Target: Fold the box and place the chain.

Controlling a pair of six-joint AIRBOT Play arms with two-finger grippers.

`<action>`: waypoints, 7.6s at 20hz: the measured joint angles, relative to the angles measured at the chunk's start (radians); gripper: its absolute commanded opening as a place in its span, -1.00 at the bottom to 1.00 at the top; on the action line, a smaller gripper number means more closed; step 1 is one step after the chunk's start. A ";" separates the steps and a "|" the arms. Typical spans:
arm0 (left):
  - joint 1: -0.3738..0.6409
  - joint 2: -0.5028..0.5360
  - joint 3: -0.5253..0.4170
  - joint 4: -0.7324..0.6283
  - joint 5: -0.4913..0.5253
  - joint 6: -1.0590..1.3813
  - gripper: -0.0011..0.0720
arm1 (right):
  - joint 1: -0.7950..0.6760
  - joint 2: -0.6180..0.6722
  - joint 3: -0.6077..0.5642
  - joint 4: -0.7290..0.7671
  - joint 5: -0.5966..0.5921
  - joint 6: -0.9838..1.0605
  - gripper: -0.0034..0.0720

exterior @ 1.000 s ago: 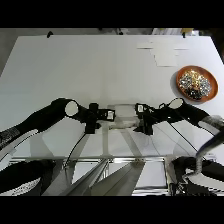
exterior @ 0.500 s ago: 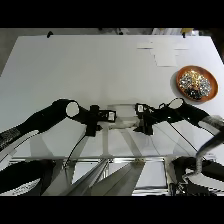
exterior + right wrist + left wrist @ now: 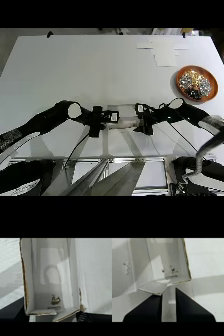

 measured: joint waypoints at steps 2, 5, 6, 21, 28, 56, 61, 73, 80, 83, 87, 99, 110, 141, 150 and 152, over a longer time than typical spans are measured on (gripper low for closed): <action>-0.004 -0.001 0.000 -0.018 0.014 0.002 -0.57 | 0.000 0.000 0.000 0.000 0.000 0.000 0.15; -0.011 -0.011 0.000 -0.043 0.025 0.003 -0.56 | 0.000 0.000 0.000 0.000 0.000 0.000 0.15; -0.014 -0.017 0.000 -0.053 0.030 0.003 -0.56 | 0.000 0.000 0.000 0.000 0.000 0.000 0.15; -0.052 -0.043 0.000 -0.144 0.132 0.002 -0.01 | 0.000 0.000 0.000 0.000 0.000 0.000 0.15; -0.046 -0.012 0.000 -0.135 0.081 -0.010 -0.95 | 0.000 0.000 0.000 0.000 0.000 0.000 0.15; 0.229 -0.054 -0.042 -0.078 -0.161 -1.225 -0.96 | 0.000 0.000 0.000 0.000 0.000 0.000 0.15; 0.204 -0.058 -0.042 -0.126 -0.163 -1.227 -0.96 | 0.000 0.000 0.000 0.000 0.000 0.000 0.15; 0.163 0.074 -0.042 -0.240 -0.114 -1.161 0.00 | 0.000 0.000 0.000 0.000 0.000 0.000 0.15; 0.124 0.080 -0.042 -0.268 -0.069 -1.159 0.05 | 0.000 0.000 0.000 0.000 0.000 0.000 0.15; 0.101 0.080 -0.042 -0.270 -0.045 -1.161 0.25 | 0.000 0.000 0.000 0.000 0.000 0.000 0.15; 0.074 0.077 -0.042 -0.267 -0.018 -1.179 0.29 | 0.000 0.000 0.000 0.000 0.000 0.000 0.15; 0.008 0.037 0.003 -0.101 0.029 -1.369 0.38 | 0.000 0.000 0.000 0.000 0.000 0.000 0.15; -0.045 -0.032 0.090 -0.026 0.028 -1.516 0.37 | 0.000 0.000 0.000 0.000 0.000 0.001 0.15; -0.146 -0.114 0.244 0.244 -0.213 -1.926 0.21 | 0.000 0.000 0.000 0.000 0.000 0.000 0.15; -0.167 -0.180 0.346 0.334 -0.254 -2.015 0.13 | 0.000 0.000 0.000 0.000 0.000 0.000 0.15; -0.175 -0.213 0.388 0.362 -0.299 -2.044 -0.28 | 0.000 0.000 0.000 0.000 0.000 0.000 0.15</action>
